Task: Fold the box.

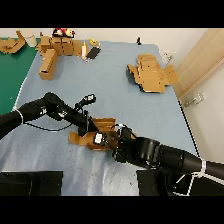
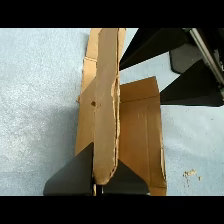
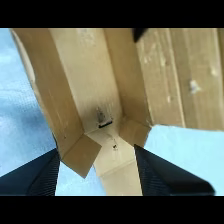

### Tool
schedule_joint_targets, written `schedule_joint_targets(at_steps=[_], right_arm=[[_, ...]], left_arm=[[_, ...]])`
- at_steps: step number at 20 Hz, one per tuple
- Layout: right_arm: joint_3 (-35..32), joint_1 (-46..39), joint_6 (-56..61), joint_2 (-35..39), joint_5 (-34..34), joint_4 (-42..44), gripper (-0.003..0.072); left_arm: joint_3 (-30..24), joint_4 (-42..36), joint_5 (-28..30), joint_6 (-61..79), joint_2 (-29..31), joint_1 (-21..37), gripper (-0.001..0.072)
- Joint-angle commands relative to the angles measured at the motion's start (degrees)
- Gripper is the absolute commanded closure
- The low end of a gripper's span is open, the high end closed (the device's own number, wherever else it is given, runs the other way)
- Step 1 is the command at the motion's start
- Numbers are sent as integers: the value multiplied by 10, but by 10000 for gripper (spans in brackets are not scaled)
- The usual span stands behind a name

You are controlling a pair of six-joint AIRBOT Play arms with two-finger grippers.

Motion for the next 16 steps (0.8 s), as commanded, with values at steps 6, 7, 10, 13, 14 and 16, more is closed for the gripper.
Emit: schedule_joint_targets(at_steps=[6, 7, 10, 13, 14, 16], right_arm=[[-2, -206, -360, 0, 54, 326, -25], [-2, -224, -391, -1, 53, 354, -25], [-2, -253, -485, -25, 54, 425, -25], [-2, -257, -558, -67, 50, 472, -25], [-2, -257, -592, -78, 48, 490, -25], [-2, -257, -608, -89, 49, 496, -24]], left_arm=[[0, 0, 0, 0, 0, 0, 699], [0, 0, 0, 0, 0, 0, 699], [0, 0, 0, 0, 0, 0, 698], [0, 0, 0, 0, 0, 0, 699], [0, 0, 0, 0, 0, 0, 698], [0, 0, 0, 0, 0, 0, 699]])
